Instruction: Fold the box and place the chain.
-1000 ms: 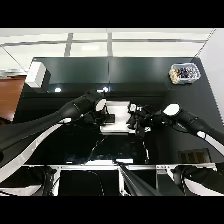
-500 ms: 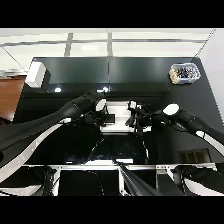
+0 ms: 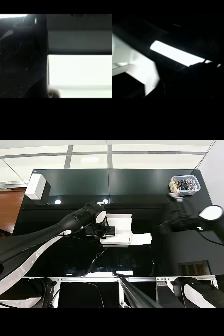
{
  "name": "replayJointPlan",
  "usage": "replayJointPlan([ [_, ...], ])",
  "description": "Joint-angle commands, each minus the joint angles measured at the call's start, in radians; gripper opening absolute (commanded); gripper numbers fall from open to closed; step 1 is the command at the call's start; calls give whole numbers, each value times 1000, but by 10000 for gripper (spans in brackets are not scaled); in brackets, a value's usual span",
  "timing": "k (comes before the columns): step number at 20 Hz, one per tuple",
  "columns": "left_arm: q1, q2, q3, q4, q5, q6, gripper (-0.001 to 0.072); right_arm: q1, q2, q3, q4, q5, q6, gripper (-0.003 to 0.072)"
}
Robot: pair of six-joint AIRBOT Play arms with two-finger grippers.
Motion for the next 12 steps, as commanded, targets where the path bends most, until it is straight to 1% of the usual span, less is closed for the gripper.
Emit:
replayJointPlan([
  [1, 0, 1, 1, 2, 0, -1, 25, -283, -19, -123, 79, 82, 262, 15],
  [2, 0, 1, 1, 2, 0, -1, 25, -295, -55, -167, 130, 107, 219, 15],
  [4, 0, 1, 1, 2, 0, -1, 25, -249, -129, -212, 175, 119, 138, 15],
  [5, 0, 1, 1, 2, 0, -1, 25, -203, -169, -212, 184, 106, 113, 15],
  [6, 0, 1, 1, 2, 1, -1, 25, -159, -203, -212, 224, 89, 76, 15],
  [8, 0, 1, 1, 2, 0, -1, 25, -76, -259, -209, 372, 52, -26, 15],
  [9, 0, 1, 1, 2, 0, -1, 25, -38, -282, -203, 417, 33, -55, 15],
  [10, 0, 1, 1, 2, 0, -1, 25, 4, -299, -189, 426, 9, -62, 15],
  [12, 0, 1, 1, 2, -1, -1, 25, 74, -322, -151, 435, 1, -77, 16],
])
